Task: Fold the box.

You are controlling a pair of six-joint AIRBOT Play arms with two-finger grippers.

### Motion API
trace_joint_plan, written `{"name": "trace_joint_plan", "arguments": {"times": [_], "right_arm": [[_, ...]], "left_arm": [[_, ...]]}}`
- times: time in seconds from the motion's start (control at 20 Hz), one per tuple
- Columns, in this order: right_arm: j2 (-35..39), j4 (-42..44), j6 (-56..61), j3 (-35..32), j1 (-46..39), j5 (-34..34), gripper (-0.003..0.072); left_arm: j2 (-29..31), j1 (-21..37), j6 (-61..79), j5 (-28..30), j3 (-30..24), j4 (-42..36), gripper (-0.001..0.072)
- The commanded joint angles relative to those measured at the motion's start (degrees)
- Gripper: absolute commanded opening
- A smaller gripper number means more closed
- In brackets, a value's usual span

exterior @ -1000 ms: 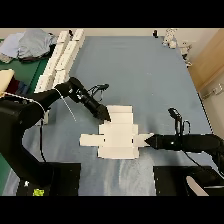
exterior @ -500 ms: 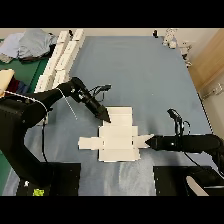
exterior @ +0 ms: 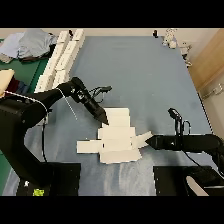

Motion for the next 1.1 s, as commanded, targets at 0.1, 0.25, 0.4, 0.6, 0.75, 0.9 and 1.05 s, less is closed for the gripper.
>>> {"name": "trace_joint_plan", "arguments": {"times": [0.1, 0.25, 0.4, 0.6, 0.75, 0.9, 1.05], "right_arm": [[0.07, -8.26, -1.01, 0.76, 0.02, 0.92, 0.0368], [0.04, -21.00, 0.81, 3.67, -0.13, 1.53, 0.0367], [-0.96, -34.29, 10.86, 6.75, -0.13, 1.46, 0.0367], [-5.77, -36.20, 14.32, 9.88, -0.11, 3.98, 0.0367], [-8.35, -35.82, 17.90, 12.68, -0.11, 8.00, 0.0367], [-8.50, -35.85, 21.31, 14.47, -0.11, 11.69, 0.0368], [-9.03, -35.82, 21.66, 14.56, -0.11, 13.22, 0.0367]], "left_arm": [[-0.02, 0.00, 1.05, 0.22, -0.02, -0.09, 0.0014], [0.50, -0.02, 8.96, 0.79, 0.13, -0.31, 0.0011], [4.31, -0.04, 16.31, 4.11, -0.07, -0.92, 0.0008], [13.31, -2.80, 25.49, 13.33, -4.09, -1.03, 0.0006], [21.11, -6.12, 30.16, 24.55, -11.80, -1.01, 0.0005], [30.10, -9.60, 33.07, 34.27, -21.03, -0.98, 0.0005], [36.39, -13.22, 34.25, 41.29, -27.58, -0.94, 0.0006]]}}
